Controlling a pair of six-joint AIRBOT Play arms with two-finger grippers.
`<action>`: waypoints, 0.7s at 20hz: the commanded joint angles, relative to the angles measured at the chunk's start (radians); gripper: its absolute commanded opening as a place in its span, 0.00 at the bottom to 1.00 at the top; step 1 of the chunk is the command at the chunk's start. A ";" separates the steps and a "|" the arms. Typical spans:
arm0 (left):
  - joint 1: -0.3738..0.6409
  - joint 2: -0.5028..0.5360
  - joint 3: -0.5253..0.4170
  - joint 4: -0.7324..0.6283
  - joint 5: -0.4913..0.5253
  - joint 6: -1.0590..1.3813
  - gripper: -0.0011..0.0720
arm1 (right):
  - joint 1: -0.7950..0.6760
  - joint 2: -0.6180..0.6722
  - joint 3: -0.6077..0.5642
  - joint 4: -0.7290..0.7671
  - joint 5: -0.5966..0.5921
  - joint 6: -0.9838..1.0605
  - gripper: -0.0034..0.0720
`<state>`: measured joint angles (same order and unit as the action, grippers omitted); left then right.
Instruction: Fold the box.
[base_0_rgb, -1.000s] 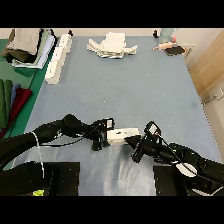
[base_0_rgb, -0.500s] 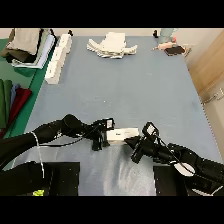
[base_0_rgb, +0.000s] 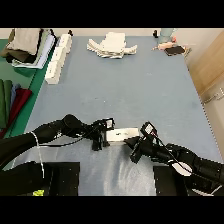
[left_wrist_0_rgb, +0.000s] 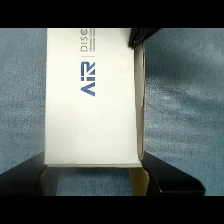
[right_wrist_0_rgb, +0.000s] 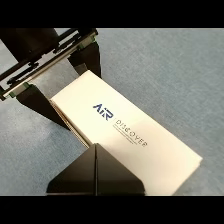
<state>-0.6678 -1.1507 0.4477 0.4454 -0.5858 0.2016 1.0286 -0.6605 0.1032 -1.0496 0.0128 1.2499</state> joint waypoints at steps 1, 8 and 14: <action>0.000 0.000 0.000 0.000 0.000 0.000 0.73 | 0.000 -0.005 -0.001 0.000 0.006 0.008 0.05; 0.000 0.000 0.000 0.000 0.000 0.000 0.73 | -0.001 0.003 0.045 -0.001 0.003 0.007 0.05; 0.000 0.000 0.000 0.000 0.000 0.000 0.73 | -0.008 0.039 0.137 -0.005 0.006 0.006 0.05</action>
